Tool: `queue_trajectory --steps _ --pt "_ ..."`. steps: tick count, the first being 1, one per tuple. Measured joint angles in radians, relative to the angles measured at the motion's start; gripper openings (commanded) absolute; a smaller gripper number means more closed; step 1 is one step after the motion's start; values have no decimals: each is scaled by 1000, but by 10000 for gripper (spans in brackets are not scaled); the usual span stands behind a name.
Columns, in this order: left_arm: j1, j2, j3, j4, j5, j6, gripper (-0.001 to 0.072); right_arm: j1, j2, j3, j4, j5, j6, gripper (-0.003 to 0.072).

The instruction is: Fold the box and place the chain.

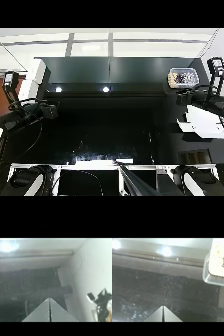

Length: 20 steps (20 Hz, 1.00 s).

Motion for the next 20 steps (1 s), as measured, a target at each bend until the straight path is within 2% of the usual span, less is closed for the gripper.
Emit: queue_trajectory --steps 1,2,3,7,10,13,16,18,20 --pt "-1 -1 0 -8 11 0 159 0 0 0 3 -5 0 29" --pt "-1 -4 0 -23 24 0 553 0 0 0 9 -5 0 289" --pt "-1 -11 0 -36 29 0 702 0 0 0 20 -7 0 702" --pt "-31 -76 0 -108 24 -3 705 1 -12 0 55 -29 5 720" --pt "-78 -147 2 -146 41 -3 705 -65 -65 38 -89 -95 145 720" --pt "-107 -191 2 -162 51 -3 705 -259 -176 146 -282 -143 301 720" --pt "-117 -209 2 -163 55 -3 705 -523 -323 261 -364 -166 378 720" --pt "-121 -214 2 -163 61 -3 705 -690 -430 339 -380 -130 402 720" --pt "-122 -217 2 -161 69 8 705 -837 -546 435 -392 -33 407 720"
